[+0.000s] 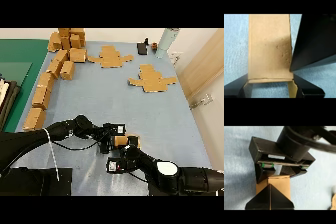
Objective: Fold the box.
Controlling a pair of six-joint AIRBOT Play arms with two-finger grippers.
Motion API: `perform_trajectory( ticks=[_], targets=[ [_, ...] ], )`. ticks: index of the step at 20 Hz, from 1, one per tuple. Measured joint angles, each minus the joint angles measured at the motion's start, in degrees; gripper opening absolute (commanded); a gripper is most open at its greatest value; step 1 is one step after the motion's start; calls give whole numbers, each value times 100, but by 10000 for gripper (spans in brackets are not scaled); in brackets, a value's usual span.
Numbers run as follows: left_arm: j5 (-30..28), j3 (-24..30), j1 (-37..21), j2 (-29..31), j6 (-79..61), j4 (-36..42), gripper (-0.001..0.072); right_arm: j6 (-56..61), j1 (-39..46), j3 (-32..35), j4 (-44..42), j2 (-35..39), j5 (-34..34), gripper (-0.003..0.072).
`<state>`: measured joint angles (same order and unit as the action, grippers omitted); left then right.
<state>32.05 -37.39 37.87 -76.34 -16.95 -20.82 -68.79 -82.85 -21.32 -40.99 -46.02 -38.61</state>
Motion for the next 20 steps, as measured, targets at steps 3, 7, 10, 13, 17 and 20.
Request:
perform_trajectory(
  ticks=[3, 7, 10, 13, 17, 20],
  targets=[
    [0, 0, 0, 0, -2, -2, 473, 26, 2, 0, -68, -76, 22, 6],
    [0, 0, 0, 0, -4, -2, 473, 39, 4, -2, -138, -140, 35, 6],
    [0, 0, 0, 0, -7, -2, 473, 42, 7, -4, -201, -164, 33, 6],
    [0, 0, 0, 0, -7, -2, 473, 44, 7, 2, -227, -173, 35, 6],
    [0, 0, 0, 0, -4, -2, 473, 44, 7, 0, -234, -173, 31, 6],
    [-2, 0, 0, 0, 0, 2, 473, 50, 4, 2, -166, -162, 11, 6]
  ],
)
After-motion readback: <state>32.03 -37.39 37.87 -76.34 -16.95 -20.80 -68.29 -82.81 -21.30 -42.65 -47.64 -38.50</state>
